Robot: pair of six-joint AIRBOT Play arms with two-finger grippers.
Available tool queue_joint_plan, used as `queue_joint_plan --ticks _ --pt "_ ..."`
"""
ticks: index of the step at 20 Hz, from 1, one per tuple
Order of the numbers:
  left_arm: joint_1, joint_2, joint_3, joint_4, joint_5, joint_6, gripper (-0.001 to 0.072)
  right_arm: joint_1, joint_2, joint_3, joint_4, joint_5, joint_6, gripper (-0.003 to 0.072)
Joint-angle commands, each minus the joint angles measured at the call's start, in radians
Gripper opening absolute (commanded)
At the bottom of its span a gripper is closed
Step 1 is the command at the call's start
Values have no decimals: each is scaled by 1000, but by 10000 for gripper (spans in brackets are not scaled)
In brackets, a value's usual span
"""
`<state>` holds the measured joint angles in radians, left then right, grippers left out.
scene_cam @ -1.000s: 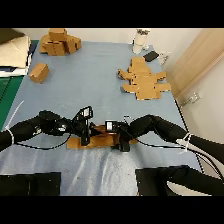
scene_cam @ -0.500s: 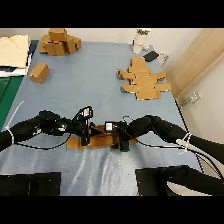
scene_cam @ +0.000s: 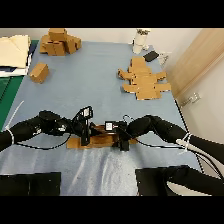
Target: Fold the box.
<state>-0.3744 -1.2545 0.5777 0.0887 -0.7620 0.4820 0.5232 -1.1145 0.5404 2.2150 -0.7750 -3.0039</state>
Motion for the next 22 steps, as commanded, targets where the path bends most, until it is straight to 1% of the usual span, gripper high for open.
queue_joint_plan --ticks 1,10,13,17,19,22 --pt "0 0 1 0 0 0 12 1 0 0 0 -1 1 519" --pt "0 0 1 -1 0 0 12 1 0 0 0 -2 3 519" --pt "0 0 1 -33 1 0 12 1 0 0 0 -3 4 519" --pt "0 0 1 -37 -7 -3 12 1 0 0 0 -10 4 519" --pt "2 0 1 -41 12 -4 12 1 0 0 0 -12 4 519" --pt "2 0 1 -40 10 -4 13 1 0 0 0 -12 4 519"
